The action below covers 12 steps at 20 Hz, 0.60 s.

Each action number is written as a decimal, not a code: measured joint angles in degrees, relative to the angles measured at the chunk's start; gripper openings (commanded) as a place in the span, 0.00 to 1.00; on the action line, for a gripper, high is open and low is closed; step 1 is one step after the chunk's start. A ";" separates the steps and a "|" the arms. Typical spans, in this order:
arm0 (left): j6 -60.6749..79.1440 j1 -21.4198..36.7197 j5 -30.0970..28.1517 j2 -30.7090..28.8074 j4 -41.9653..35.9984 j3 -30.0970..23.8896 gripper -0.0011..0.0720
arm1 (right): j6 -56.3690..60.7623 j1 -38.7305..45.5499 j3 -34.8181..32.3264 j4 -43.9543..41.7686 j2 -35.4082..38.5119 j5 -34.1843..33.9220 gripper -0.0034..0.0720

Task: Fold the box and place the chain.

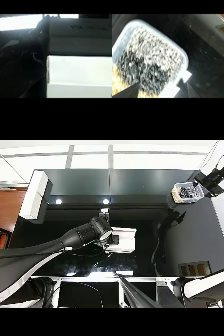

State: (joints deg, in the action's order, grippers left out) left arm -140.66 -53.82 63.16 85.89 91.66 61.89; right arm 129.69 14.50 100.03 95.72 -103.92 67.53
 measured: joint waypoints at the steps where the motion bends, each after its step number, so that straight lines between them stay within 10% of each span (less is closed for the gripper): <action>1: 0.00 0.00 0.02 0.00 0.00 0.00 0.05 | 1.25 0.28 0.59 -0.07 -0.98 -0.92 0.96; 12: -0.02 0.00 0.22 0.00 0.00 0.00 0.05 | 6.12 1.84 1.95 -2.89 -7.34 -8.79 0.75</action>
State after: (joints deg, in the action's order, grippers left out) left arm -140.68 -53.82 63.37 85.89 91.66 61.89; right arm 135.81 16.34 101.97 92.84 -111.26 58.74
